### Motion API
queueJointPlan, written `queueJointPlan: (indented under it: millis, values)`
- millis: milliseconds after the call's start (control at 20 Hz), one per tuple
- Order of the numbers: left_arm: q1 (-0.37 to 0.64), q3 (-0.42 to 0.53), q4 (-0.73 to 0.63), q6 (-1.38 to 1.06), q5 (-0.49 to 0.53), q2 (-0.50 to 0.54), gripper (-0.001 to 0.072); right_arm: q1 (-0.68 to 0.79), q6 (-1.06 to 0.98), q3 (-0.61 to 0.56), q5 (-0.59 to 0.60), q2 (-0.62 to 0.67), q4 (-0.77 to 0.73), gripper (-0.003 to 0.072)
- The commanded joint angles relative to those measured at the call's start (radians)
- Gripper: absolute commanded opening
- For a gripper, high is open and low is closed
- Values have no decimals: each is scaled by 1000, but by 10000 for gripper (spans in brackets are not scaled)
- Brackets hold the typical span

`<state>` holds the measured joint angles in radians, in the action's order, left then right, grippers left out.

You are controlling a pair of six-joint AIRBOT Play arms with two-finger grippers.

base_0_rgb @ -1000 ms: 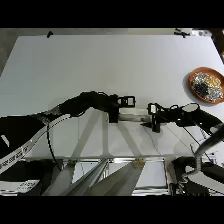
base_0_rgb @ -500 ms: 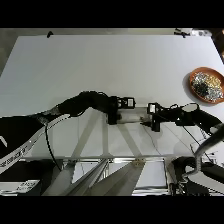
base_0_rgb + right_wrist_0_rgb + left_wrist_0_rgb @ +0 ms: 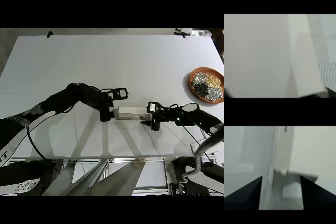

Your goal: Fold the box and place the chain.

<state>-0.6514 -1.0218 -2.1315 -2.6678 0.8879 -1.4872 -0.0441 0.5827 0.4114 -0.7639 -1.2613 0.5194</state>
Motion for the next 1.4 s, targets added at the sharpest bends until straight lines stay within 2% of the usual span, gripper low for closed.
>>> queueJointPlan:
  millis: [0,50,150,200,250,450,550,650,750,900,1000,1100,1350]
  values:
    - [68,-1,69,179,81,31,508,0,2,0,-3,0,3,401]
    - [88,-1,67,203,93,41,472,0,2,0,-3,0,3,401]
    - [117,-1,48,222,114,70,296,0,2,0,-3,0,3,401]
    - [124,-1,26,225,125,86,175,0,2,0,-3,0,3,401]
    - [122,-1,3,218,138,100,20,0,2,0,-3,0,3,401]
    - [45,-1,-113,130,218,111,3,0,2,0,-3,0,3,401]
    - [-35,-1,-164,100,185,111,3,0,2,0,-3,0,3,401]
    - [-107,-1,-243,64,89,111,8,0,2,0,-3,0,3,401]
    - [-157,-1,-273,58,-78,111,6,0,2,0,-3,0,3,401]
    - [-173,-1,-277,119,-340,104,5,0,2,0,-3,0,3,401]
    - [-161,-1,-276,182,-465,77,5,0,2,0,-3,0,3,401]
    - [-148,-1,-275,245,-512,34,4,0,2,0,-3,0,3,401]
    - [-145,-1,-270,334,-484,-100,4,0,2,0,-3,0,3,401]
